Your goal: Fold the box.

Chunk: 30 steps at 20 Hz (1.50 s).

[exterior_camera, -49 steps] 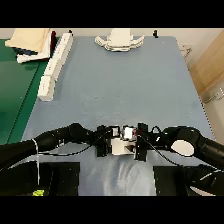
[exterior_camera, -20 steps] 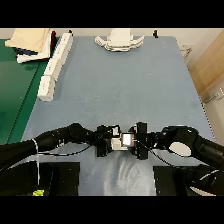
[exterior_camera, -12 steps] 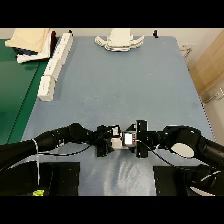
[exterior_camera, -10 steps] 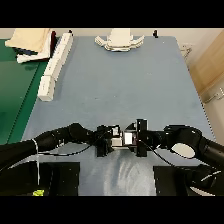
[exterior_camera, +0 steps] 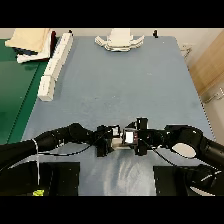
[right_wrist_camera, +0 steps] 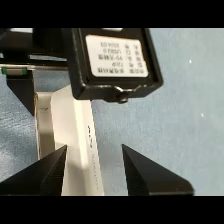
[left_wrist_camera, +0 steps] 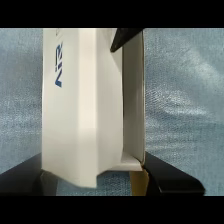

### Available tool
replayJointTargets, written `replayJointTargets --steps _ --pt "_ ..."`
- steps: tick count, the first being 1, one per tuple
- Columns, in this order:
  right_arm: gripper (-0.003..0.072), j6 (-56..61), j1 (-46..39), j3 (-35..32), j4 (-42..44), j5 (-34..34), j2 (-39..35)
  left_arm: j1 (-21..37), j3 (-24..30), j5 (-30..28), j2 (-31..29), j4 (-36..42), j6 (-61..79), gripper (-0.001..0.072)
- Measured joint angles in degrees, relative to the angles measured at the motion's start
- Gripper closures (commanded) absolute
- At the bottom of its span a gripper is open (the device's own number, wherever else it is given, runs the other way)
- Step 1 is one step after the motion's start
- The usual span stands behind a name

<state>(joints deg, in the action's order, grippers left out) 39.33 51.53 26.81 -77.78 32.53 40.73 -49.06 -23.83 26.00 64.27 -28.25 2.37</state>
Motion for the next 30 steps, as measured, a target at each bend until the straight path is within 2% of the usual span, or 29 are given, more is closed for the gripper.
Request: replayJointTargets --steps 24,30 --pt "0.0168 0.0 1.7 -0.1 3.6 4.0 1.9 0.0 0.0 0.0 0.0 0.0 0.0 0.0254" --pt "0.0157 0.9 1.7 0.0 5.7 4.4 -0.5 0.0 0.0 0.0 0.0 0.0 0.0 0.0254"
